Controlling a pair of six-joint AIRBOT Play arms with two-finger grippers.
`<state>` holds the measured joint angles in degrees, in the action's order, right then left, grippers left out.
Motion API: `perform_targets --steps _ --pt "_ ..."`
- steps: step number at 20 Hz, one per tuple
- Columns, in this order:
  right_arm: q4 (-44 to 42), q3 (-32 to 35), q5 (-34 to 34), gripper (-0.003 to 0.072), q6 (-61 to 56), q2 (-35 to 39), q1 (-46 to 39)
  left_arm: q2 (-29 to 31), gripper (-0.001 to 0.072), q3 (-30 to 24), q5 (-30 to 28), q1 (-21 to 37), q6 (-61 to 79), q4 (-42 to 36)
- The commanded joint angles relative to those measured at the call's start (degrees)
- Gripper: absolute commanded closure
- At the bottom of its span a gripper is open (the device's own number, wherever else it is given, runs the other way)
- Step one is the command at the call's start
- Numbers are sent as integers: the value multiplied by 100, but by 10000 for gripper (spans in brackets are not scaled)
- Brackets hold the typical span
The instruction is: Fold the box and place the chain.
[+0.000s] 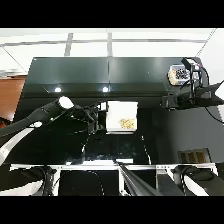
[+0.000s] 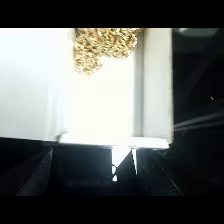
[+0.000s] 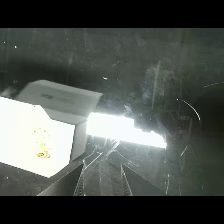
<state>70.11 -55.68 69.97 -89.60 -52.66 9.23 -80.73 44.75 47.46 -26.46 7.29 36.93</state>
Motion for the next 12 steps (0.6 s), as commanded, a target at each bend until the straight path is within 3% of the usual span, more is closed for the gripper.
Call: perform_targets --steps 1,7,12 --pt "0 4 -46 408 0 0 7 -92 2 17 83 -22 330 -229" --pt "0 4 -101 408 0 0 7 -168 3 17 181 -105 422 35" --pt "0 11 -125 408 0 -4 7 -170 3 17 212 -160 426 -254"
